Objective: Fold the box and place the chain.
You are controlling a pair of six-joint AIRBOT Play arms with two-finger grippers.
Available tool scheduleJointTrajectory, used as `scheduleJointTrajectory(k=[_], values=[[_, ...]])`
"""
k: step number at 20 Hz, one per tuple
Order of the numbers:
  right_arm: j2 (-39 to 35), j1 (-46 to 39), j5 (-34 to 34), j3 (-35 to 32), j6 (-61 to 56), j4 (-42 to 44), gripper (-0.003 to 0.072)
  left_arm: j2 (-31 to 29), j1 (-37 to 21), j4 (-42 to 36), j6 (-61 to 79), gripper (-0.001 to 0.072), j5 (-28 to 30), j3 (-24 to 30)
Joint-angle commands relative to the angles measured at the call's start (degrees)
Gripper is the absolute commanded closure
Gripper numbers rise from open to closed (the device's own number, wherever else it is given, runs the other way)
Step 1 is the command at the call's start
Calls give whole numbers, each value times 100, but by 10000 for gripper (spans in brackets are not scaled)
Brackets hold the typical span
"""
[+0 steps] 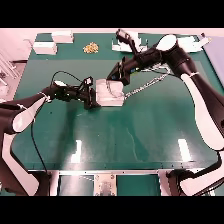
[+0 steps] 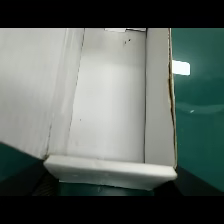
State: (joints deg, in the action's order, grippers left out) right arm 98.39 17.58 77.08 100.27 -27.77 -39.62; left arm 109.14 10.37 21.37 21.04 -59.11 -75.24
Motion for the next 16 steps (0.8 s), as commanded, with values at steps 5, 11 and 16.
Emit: scheduleJointTrajectory(k=[5,11,16], values=[[111,-240,-577,-704,343,-109,324,-2,-7,2,0,176,2,2],[-133,-1178,-444,-466,332,-87,323,-2,-7,2,0,177,2,2],[-127,-1519,11,-804,400,-284,312,-2,-7,2,0,176,4,2]])
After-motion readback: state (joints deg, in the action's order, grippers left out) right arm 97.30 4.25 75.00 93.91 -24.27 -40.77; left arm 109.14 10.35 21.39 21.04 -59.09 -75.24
